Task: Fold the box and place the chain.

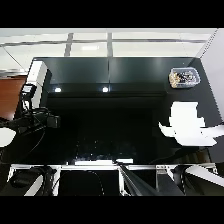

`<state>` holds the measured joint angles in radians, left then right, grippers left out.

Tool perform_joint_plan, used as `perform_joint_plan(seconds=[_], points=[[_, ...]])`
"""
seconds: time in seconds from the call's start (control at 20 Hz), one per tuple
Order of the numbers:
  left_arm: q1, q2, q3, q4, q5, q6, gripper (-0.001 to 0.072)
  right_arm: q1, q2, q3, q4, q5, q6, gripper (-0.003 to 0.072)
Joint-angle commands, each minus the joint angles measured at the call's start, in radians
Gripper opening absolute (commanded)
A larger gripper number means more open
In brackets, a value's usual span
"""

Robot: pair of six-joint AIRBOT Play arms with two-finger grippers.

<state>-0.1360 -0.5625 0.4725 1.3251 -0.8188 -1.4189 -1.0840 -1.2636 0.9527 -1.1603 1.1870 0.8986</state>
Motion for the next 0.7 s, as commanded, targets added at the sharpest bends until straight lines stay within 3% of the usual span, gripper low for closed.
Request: perform_joint_plan(seconds=[0.0,0.1,0.3,0.4,0.5,0.55,0.65], points=[[0.0,0.001,0.0,0.0,0.0,0.0,0.0024,0.047,-0.048,0.008,-0.068,0.055,-0.09,0.0706],[0.0,0.001,0.0,0.0,0.0,0.0,0.0024,0.099,-0.106,0.042,-0.141,0.082,-0.083,0.0706],[0.0,0.001,0.0,0.0,0.0,0.0,0.0024,0.138,-0.173,0.101,-0.106,0.109,-0.073,0.07],[0.0,0.001,0.0,0.0,0.0,0.0,0.0024,0.138,-0.175,0.11,-0.105,0.111,-0.073,0.0404],[0.0,0.001,0.0,0.0,0.0,0.0,0.0024,0.138,-0.174,0.11,-0.095,0.128,-0.074,0.0041],[0.0,0.001,0.0,0.0,0.0,0.0,0.0024,0.138,-0.172,0.11,-0.069,0.141,-0.082,0.0004],[0.0,0.001,0.0,0.0,0.0,0.0,0.0024,0.139,-0.156,0.11,0.005,0.158,-0.089,0.0011]])
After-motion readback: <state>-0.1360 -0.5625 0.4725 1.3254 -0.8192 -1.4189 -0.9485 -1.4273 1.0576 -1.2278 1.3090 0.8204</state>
